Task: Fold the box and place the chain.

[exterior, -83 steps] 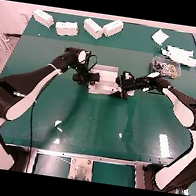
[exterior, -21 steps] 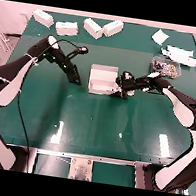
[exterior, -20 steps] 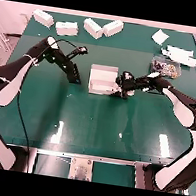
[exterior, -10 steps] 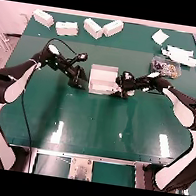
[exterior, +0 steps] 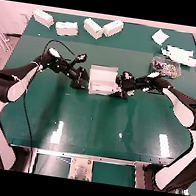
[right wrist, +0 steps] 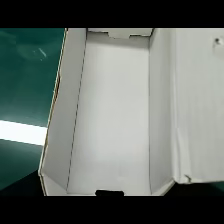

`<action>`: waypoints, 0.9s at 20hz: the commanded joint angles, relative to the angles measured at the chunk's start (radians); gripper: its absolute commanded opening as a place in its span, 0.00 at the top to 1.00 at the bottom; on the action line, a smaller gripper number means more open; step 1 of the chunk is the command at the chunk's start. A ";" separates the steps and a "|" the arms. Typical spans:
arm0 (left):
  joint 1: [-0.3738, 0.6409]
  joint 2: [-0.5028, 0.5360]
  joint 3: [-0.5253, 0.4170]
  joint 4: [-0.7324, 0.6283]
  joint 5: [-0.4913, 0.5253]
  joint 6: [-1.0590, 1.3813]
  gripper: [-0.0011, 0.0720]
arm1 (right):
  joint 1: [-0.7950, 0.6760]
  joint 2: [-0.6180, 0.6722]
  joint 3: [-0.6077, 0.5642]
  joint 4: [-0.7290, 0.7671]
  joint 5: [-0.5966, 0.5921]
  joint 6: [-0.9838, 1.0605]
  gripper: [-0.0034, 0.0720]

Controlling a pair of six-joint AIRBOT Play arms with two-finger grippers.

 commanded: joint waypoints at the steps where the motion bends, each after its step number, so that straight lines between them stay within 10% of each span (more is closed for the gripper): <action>1: 0.000 -0.001 -0.030 -0.009 -0.008 0.028 0.01 | 0.000 0.001 0.000 0.001 -0.002 0.000 0.19; 18: -0.009 -0.001 -0.030 -0.058 0.013 0.039 0.00 | 0.000 0.001 0.000 0.001 -0.002 0.000 0.19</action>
